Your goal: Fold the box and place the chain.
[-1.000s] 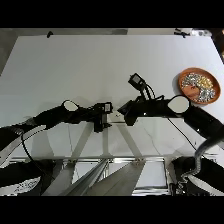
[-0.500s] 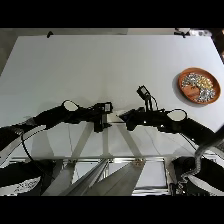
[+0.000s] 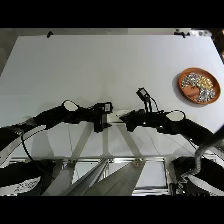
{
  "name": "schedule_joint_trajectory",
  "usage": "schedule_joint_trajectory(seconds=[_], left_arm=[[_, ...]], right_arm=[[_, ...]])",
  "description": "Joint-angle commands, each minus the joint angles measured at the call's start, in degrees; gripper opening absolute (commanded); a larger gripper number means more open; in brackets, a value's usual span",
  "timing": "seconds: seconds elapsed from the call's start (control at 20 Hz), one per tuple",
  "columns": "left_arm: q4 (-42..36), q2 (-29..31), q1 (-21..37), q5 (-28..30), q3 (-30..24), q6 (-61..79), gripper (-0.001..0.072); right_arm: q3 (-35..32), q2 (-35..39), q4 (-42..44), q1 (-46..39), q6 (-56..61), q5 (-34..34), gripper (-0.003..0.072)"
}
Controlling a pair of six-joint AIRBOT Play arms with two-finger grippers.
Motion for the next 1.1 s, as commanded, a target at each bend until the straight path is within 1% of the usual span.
schedule_joint_trajectory(seconds=[0.0, 0.25, 0.5, 0.7, 0.8, 1.05], left_arm=[[0.02, 0.04, 0.0, 0.0, 0.0, 0.0, 0.0152], [0.02, 0.04, 0.0, 0.0, 0.0, 0.0, 0.0152], [0.02, 0.04, 0.0, 0.0, 0.0, 0.0, 0.0152], [0.02, 0.04, 0.0, 0.0, 0.0, -0.02, 0.0152], [0.02, 0.04, 0.0, 0.0, 0.0, 0.0, 0.0152], [0.02, 0.04, 0.0, 0.0, 0.0, -0.02, 0.0152]], right_arm=[[-1.14, -0.09, 0.07, 0.0, -0.07, -0.09, 0.0007], [-2.23, -0.92, 0.07, 0.04, -0.04, -1.33, 0.0007], [-2.25, -6.78, 1.73, 2.75, -0.2, -1.31, 0.0007], [-2.23, -6.49, 2.56, 2.78, -1.07, -1.25, 0.0007], [-2.23, -4.9, 2.91, 2.8, -1.86, -1.46, 0.0007], [-2.23, 3.89, 2.71, 2.78, -3.98, -7.76, 0.0007]])
